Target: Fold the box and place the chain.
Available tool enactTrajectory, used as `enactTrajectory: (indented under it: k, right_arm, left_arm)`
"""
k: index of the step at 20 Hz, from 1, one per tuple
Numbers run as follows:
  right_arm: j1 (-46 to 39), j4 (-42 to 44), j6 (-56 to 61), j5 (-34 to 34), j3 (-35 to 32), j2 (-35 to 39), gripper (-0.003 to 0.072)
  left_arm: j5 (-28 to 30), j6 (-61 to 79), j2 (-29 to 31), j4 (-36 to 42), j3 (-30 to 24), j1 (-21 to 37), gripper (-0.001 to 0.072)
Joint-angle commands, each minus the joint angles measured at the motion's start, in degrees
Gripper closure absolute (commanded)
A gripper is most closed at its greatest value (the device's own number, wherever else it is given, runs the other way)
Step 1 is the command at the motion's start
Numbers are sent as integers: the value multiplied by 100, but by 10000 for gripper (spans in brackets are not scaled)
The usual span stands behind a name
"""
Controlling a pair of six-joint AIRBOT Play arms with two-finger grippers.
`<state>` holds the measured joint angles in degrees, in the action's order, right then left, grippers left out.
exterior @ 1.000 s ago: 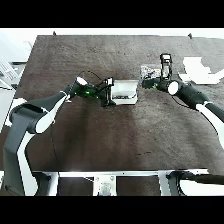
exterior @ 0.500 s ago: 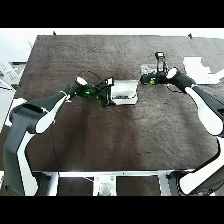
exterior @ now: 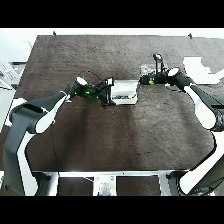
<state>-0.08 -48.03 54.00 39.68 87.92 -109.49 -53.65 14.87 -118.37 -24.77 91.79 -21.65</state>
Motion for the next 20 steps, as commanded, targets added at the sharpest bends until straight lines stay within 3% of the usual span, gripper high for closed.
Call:
enactTrajectory:
  k: [1,5,9,15,20]
  right_arm:
    - [-7,98,-302,-70,17,20,674]
    - [-153,66,114,-79,17,212,677]
    - [-111,-98,223,293,-2,1432,677]
    - [522,-2039,1298,297,-17,3641,678]
    - [1405,-2791,1615,452,-17,4350,677]
  left_arm:
    - [2,0,4,-2,4,0,297]
    - [4,0,4,0,4,2,297]
    - [0,0,4,0,4,0,297]
    - [-2,0,4,0,4,0,297]
    - [-2,0,4,0,4,0,297]
